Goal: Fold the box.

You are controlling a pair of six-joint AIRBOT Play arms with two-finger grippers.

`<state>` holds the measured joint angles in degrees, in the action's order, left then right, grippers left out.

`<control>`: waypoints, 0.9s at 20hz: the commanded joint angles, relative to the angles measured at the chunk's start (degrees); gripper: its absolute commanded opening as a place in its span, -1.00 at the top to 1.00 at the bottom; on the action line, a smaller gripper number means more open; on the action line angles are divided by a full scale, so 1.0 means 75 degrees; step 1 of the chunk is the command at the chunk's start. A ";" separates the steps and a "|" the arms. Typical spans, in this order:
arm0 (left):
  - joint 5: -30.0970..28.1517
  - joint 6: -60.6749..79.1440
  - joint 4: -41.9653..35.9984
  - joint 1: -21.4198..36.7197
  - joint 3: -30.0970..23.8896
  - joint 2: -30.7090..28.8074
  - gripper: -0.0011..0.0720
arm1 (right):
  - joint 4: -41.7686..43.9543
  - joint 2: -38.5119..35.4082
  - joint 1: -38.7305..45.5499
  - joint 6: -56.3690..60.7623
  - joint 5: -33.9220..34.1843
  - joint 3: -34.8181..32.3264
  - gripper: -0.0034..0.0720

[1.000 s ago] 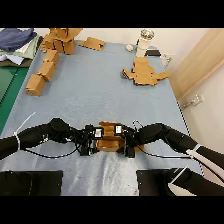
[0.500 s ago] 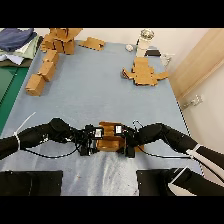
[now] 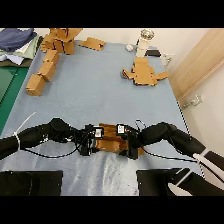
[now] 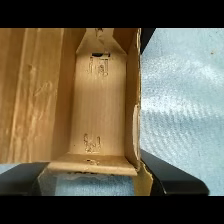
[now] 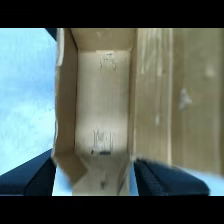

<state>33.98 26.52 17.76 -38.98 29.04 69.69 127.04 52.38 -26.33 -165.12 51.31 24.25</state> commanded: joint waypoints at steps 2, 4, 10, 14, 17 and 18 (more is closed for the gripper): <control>0.0006 0.0000 0.0009 0.0003 0.0009 -0.0006 -0.68 | -0.1591 -0.1078 0.0140 0.2285 0.0860 0.0012 -0.98; 0.0006 0.0000 0.0009 0.0003 0.0009 -0.0006 -0.68 | -0.1958 -0.1673 0.0140 0.3296 0.1472 0.0012 -0.98; 0.0006 0.0000 0.0006 0.0003 0.0009 -0.0006 -0.68 | -0.1209 -0.2990 0.0140 0.6373 0.1655 0.0012 -0.97; 0.0006 0.0000 0.0009 0.0003 0.0009 -0.0006 -0.68 | -0.0032 -0.3360 0.0119 0.8338 0.1749 0.0009 -0.97; 0.0006 0.0000 0.0006 0.0003 0.0009 -0.0006 -0.68 | -0.0003 -0.3375 0.0117 0.9186 0.1725 0.0009 -0.97; 0.0009 0.0000 0.0006 0.0003 0.0009 -0.0006 -0.68 | 0.0000 -0.3375 0.0117 0.9457 0.1728 0.0009 -0.97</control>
<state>34.04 26.50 17.80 -38.98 29.06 69.69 124.86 27.77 -25.39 -103.26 64.03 24.27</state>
